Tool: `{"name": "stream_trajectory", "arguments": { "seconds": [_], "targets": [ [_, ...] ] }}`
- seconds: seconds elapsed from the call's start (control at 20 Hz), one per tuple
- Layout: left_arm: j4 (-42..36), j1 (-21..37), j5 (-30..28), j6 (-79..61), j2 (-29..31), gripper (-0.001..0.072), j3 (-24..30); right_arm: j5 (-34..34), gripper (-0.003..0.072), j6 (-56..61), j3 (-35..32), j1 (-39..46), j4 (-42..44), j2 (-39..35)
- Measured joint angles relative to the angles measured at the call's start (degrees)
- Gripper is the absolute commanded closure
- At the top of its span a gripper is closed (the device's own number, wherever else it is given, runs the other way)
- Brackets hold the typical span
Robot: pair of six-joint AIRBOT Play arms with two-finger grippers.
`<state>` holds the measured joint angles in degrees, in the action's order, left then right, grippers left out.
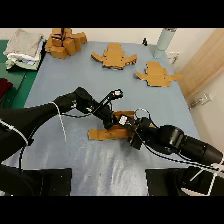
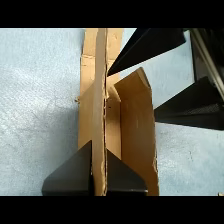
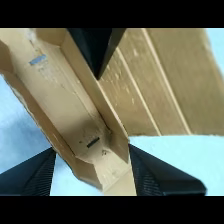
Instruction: Fold the box.
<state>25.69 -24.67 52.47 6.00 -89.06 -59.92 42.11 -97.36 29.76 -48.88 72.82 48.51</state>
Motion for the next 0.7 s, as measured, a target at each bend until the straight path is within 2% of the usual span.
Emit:
{"name": "stream_trajectory", "arguments": {
  "seconds": [0.3, 0.6, 0.7],
  "targets": [
    [0.00, 0.00, 0.02, -0.02, 0.00, 0.0696, 0.00, -0.76, -0.0034, -21.11, 0.00, 10.56, 14.03, -0.83],
    [0.00, 0.00, 0.04, -0.02, 0.00, 0.0695, -0.02, -0.55, -0.0034, -55.21, 0.13, 24.46, 39.26, 3.34],
    [0.00, 0.00, 0.02, -0.02, 0.00, 0.0695, 0.00, 0.72, -0.0034, -63.43, 0.83, 26.86, 45.18, 5.64]
  ]
}}
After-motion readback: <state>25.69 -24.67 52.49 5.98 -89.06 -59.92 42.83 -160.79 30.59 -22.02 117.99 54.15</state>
